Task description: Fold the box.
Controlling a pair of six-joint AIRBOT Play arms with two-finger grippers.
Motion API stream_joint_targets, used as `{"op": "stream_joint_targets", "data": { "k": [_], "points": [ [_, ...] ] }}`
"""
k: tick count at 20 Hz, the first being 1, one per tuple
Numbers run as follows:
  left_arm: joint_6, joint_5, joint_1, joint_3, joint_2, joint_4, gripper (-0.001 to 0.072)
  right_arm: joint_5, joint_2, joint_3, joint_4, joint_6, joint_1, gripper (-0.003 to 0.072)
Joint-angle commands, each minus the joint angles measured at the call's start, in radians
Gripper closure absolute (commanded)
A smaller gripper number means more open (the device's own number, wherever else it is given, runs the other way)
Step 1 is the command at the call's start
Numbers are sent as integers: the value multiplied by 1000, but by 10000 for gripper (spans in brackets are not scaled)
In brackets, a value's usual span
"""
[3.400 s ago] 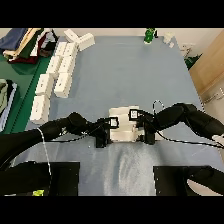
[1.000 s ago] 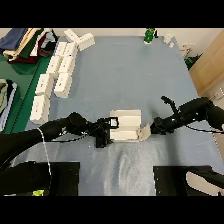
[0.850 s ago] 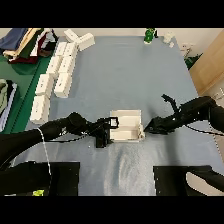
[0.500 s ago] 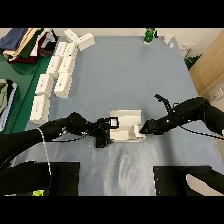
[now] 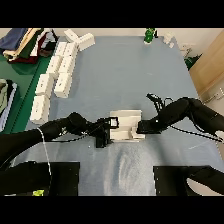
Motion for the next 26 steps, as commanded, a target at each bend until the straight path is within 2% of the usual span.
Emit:
{"op": "stream_joint_targets", "data": {
  "k": [1,4,7,13,20,21,23,24,25,26],
  "points": [
    [0,0,0,0,0,0,238,-13,-3,59,-231,320,127,256],
    [0,0,0,0,0,0,238,-39,-17,93,-328,465,226,256],
    [0,0,0,0,0,0,239,-38,-85,123,-335,512,292,256],
    [0,0,0,0,0,0,239,-44,-189,192,-366,592,313,256],
    [0,0,0,0,0,0,239,-67,-253,201,-415,705,369,257],
    [0,0,0,0,0,0,239,-76,-260,201,-444,723,377,293],
    [0,0,0,0,0,0,239,-90,-264,201,-502,765,379,308],
    [0,0,0,0,0,0,239,-91,-263,201,-521,772,379,378],
    [0,0,0,0,0,0,239,-90,-264,201,-527,772,379,407],
    [0,0,0,0,0,0,238,-89,-264,201,-528,766,380,493]
  ]
}}
